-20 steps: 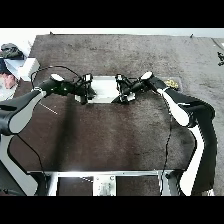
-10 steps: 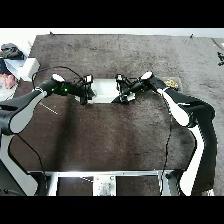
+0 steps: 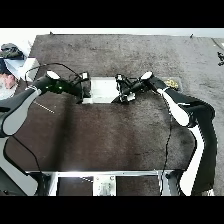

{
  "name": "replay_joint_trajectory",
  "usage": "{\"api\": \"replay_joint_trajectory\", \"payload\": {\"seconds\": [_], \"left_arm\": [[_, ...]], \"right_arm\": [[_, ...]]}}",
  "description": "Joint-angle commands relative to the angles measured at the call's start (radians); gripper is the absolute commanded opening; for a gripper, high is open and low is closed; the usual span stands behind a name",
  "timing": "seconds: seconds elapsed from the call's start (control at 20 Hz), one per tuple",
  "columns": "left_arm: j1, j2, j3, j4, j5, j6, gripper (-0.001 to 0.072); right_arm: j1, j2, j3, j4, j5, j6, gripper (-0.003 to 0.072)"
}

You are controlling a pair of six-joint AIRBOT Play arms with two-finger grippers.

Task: Fold the box and place the chain.

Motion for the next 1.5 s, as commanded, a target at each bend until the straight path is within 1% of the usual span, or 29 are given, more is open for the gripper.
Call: {"api": "replay_joint_trajectory", "payload": {"seconds": [0.0,0.15,0.25,0.35,0.45,0.6,0.65,0.7,0.8,0.9,1.0,1.15,1.25,1.3,1.45], "left_arm": [[0.048,0.060,0.001,0.005,-0.022,-0.102,0.0014],[0.076,0.152,0.000,0.006,-0.021,-0.234,0.0013],[0.111,0.207,0.000,0.013,-0.022,-0.404,0.0013],[0.165,0.236,-0.004,0.014,-0.020,-0.605,0.0012],[0.213,0.241,-0.012,0.029,-0.038,-0.782,0.0014],[0.243,0.220,-0.013,0.182,-0.056,-1.003,0.0015],[0.242,0.206,-0.013,0.218,-0.059,-1.061,0.0015],[0.241,0.192,-0.013,0.215,-0.077,-1.107,0.0015],[0.232,0.160,-0.014,0.209,-0.105,-1.139,0.0015],[0.224,0.122,-0.017,0.199,-0.106,-1.166,0.0015],[0.225,0.085,-0.029,0.143,-0.100,-1.166,0.0015],[0.225,0.030,-0.029,0.062,-0.116,-1.164,0.0015],[0.225,-0.003,-0.029,0.027,-0.113,-1.157,0.0015],[0.225,-0.018,-0.037,0.012,-0.101,-1.152,0.0015],[0.217,-0.045,-0.074,-0.056,-0.112,-1.115,0.0016]], "right_arm": [[-0.001,-0.001,0.000,0.000,0.000,-0.001,0.0375],[-0.001,-0.001,0.000,0.000,0.000,-0.001,0.0375],[-0.001,-0.001,0.000,0.000,0.000,-0.001,0.0375],[-0.001,-0.001,0.000,0.000,0.000,-0.001,0.0375],[-0.001,-0.001,0.000,0.000,0.000,-0.001,0.0374],[-0.001,-0.001,0.000,0.000,0.000,-0.001,0.0375],[-0.001,-0.001,0.000,0.000,0.000,-0.001,0.0375],[-0.001,-0.001,0.000,0.000,0.000,-0.001,0.0375],[0.000,-0.001,0.000,0.000,0.000,-0.001,0.0374],[-0.001,-0.001,0.000,0.000,0.000,-0.001,0.0375],[-0.001,-0.001,0.000,0.000,0.000,-0.001,0.0374],[-0.001,-0.001,0.000,0.000,0.000,-0.001,0.0374],[-0.001,-0.001,0.000,0.000,0.000,-0.001,0.0375],[-0.001,-0.001,0.000,0.000,0.000,-0.001,0.0374],[-0.001,-0.001,0.000,0.000,0.000,-0.001,0.0375]]}}
